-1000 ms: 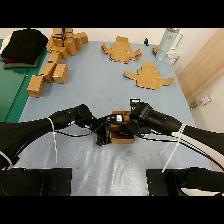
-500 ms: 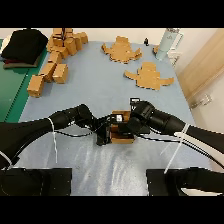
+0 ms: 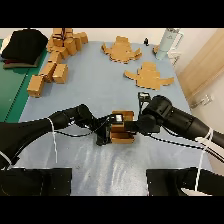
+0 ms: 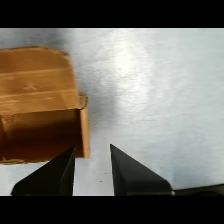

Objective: Fold the box.

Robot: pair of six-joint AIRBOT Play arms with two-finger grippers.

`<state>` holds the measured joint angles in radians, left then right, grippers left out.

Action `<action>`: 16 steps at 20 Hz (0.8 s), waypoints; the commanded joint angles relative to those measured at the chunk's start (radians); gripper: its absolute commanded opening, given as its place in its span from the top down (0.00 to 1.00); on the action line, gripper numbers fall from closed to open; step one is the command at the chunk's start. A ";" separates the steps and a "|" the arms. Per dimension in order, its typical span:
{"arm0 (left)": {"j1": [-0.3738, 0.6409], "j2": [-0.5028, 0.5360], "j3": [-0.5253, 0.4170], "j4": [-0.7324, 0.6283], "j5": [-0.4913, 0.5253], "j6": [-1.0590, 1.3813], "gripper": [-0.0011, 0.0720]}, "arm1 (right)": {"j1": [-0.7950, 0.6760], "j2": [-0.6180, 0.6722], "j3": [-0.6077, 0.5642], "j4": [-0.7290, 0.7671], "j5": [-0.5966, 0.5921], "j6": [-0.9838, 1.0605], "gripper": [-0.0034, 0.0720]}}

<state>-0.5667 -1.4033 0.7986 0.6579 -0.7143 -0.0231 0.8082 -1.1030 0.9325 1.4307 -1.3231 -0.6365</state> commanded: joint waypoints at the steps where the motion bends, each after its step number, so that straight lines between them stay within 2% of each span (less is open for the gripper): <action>1: 0.001 0.001 0.000 0.000 0.000 0.000 0.43 | -0.026 0.028 0.001 -0.071 -0.087 -0.002 0.62; 3: 0.001 0.001 0.000 0.000 0.000 0.000 0.43 | -0.072 0.027 0.001 -0.116 -0.100 -0.046 0.86; 4: 0.001 0.001 0.000 0.000 0.000 0.000 0.43 | -0.106 0.023 0.001 -0.132 -0.098 -0.083 0.94; 6: 0.001 0.001 0.000 0.000 0.000 0.000 0.43 | -0.222 -0.008 0.001 -0.125 -0.058 -0.196 0.95; 7: 0.001 0.001 0.000 0.000 0.000 0.000 0.43 | -0.304 -0.035 0.001 -0.072 0.006 -0.285 0.95; 9: 0.001 0.001 0.000 0.000 0.000 0.000 0.43 | -0.488 -0.102 0.001 0.232 0.176 -0.565 0.95; 10: 0.001 0.001 0.000 0.000 0.000 0.000 0.43 | -0.584 -0.148 0.003 0.476 0.243 -0.788 0.95; 11: 0.001 0.001 0.000 0.000 0.000 0.000 0.43 | -0.664 -0.197 0.013 0.713 0.256 -0.982 0.95; 13: 0.001 0.001 0.000 0.000 0.000 0.000 0.43 | -0.787 -0.308 0.067 1.068 0.180 -1.289 0.95; 14: 0.001 0.001 0.000 0.000 0.000 0.000 0.43 | -0.822 -0.364 0.109 1.163 0.097 -1.396 0.95; 16: 0.001 0.001 0.000 0.000 0.000 0.000 0.43 | -0.838 -0.456 0.191 1.202 -0.055 -1.458 0.95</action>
<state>-0.5667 -1.4033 0.7986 0.6579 -0.7143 -0.0227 0.0658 -1.4296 1.0367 2.3070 -1.2228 -1.7725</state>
